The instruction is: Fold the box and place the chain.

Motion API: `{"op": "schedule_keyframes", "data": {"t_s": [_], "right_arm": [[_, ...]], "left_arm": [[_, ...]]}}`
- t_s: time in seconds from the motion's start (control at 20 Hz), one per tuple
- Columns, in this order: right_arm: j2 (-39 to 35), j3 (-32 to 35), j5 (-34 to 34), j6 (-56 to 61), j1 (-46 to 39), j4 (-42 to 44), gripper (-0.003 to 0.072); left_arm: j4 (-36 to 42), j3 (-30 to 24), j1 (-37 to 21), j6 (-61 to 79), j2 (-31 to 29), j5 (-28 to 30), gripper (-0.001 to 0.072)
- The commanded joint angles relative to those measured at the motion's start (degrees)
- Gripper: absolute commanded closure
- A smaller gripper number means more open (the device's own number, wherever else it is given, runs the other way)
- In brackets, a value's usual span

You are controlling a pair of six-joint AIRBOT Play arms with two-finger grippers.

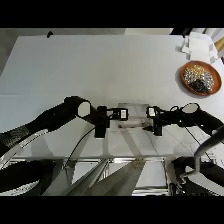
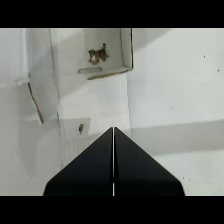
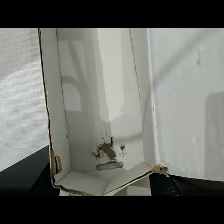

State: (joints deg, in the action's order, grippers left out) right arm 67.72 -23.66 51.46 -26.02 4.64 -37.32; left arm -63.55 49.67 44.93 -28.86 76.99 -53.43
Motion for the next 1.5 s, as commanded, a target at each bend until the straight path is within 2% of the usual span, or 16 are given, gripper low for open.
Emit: {"op": "schedule_keyframes", "data": {"t_s": [0.0,0.1,0.2,0.25,0.45,0.7,0.8,0.9,1.0,1.2,1.3,1.4,1.45], "right_arm": [[-0.04,-0.02,0.02,0.02,0.0,0.0,0.0252],[-0.04,-0.02,0.02,0.02,0.0,0.02,0.0252],[-0.04,-0.02,0.02,0.02,0.0,0.0,0.0252],[-0.04,-0.02,0.02,0.02,0.0,0.0,0.0252],[-0.04,-0.02,0.02,0.02,0.0,0.0,0.0252],[-0.04,-0.02,0.02,0.02,0.0,0.0,0.0252],[-0.04,-0.02,0.02,0.02,0.0,0.0,0.0252],[-0.04,-0.02,0.02,0.02,0.0,0.0,0.0252],[-0.04,-0.02,0.02,0.02,0.0,0.0,0.0252],[-0.04,-0.02,0.02,0.02,0.0,0.02,0.0252],[-0.04,-0.02,0.02,0.02,0.0,0.0,0.0252],[-0.04,-0.02,0.02,0.02,0.0,0.0,0.0252],[-0.04,-0.02,0.02,0.02,0.0,0.02,0.0252]], "left_arm": [[-0.17,-1.09,-1.9,0.74,-0.04,0.13,0.07],[-0.09,-1.09,-3.58,3.91,-0.04,0.33,0.0662],[0.5,-1.09,-4.31,10.14,-0.02,0.98,0.056],[1.38,-1.09,-4.28,13.79,0.02,1.44,0.0537],[5.11,-1.09,-4.11,26.93,0.94,2.75,0.0538],[5.05,-1.09,-4.11,27.08,2.6,4.33,0.0538],[5.05,-1.09,-4.13,25.03,2.91,6.86,0.053],[5.79,-1.09,-4.13,23.56,2.95,9.94,0.041],[9.79,-1.09,-4.15,23.69,3.08,11.78,0.0366],[10.75,-1.09,-3.72,23.65,4.66,9.46,0.0372],[12.72,-1.09,-2.89,23.69,4.96,7.56,0.0418],[14.86,-1.09,-2.21,24.17,4.96,7.8,0.0511],[15.61,-1.09,-1.97,25.29,4.96,8.39,0.051]]}}
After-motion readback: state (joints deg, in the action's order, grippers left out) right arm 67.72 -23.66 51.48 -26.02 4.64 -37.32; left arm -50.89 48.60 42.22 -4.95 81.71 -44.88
